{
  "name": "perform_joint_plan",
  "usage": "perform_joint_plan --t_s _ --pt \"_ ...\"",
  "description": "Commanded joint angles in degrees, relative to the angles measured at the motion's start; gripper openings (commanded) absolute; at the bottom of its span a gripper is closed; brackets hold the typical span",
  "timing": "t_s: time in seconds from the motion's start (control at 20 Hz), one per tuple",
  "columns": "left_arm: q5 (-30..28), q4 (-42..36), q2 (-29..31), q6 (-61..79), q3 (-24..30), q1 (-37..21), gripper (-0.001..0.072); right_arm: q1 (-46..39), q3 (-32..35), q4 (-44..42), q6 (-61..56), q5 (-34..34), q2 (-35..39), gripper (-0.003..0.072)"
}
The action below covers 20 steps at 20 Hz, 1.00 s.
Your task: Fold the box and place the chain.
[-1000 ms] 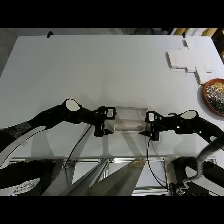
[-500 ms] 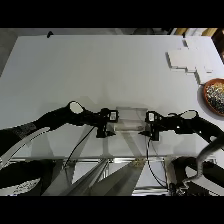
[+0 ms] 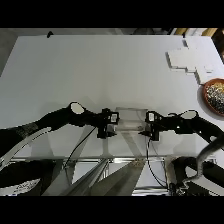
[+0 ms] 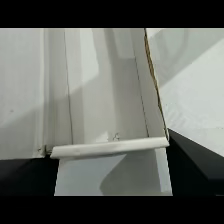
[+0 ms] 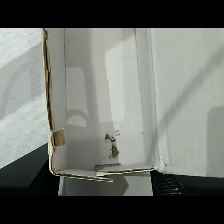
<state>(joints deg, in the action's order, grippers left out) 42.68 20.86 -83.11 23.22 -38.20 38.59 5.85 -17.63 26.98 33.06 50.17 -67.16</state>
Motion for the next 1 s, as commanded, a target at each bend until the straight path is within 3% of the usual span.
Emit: perform_joint_plan --t_s 0.0,0.3,0.45,0.55,0.65,0.7,0.95 --pt "-0.44 -0.87 -1.16 0.37 -0.02 0.09 0.0696 -0.02 -0.04 -0.02 -0.02 0.00 0.04 0.0407" --pt "-0.48 -0.90 -1.53 0.37 -0.02 0.09 0.0692 -0.02 -0.04 -0.02 -0.02 0.00 0.04 0.0407" --pt "-0.48 -0.94 -1.53 0.39 -0.02 0.09 0.0558 -0.02 -0.04 -0.02 -0.02 0.00 0.04 0.0407" --pt "-0.48 -0.94 -1.53 0.39 -0.02 0.09 0.0552 -0.02 -0.04 -0.02 -0.02 0.00 0.04 0.0407" --pt "-0.46 -0.94 -1.53 0.42 -0.02 0.09 0.0366 -0.02 -0.04 -0.02 -0.02 0.00 0.04 0.0407" --pt "-0.46 -0.94 -1.53 0.83 -0.02 0.09 0.0331 -0.02 -0.04 -0.02 -0.02 0.00 0.04 0.0407" --pt "-0.50 -0.66 -1.44 1.18 -0.02 0.04 0.0314 -0.02 -0.04 -0.02 -0.02 0.00 0.04 0.0407"
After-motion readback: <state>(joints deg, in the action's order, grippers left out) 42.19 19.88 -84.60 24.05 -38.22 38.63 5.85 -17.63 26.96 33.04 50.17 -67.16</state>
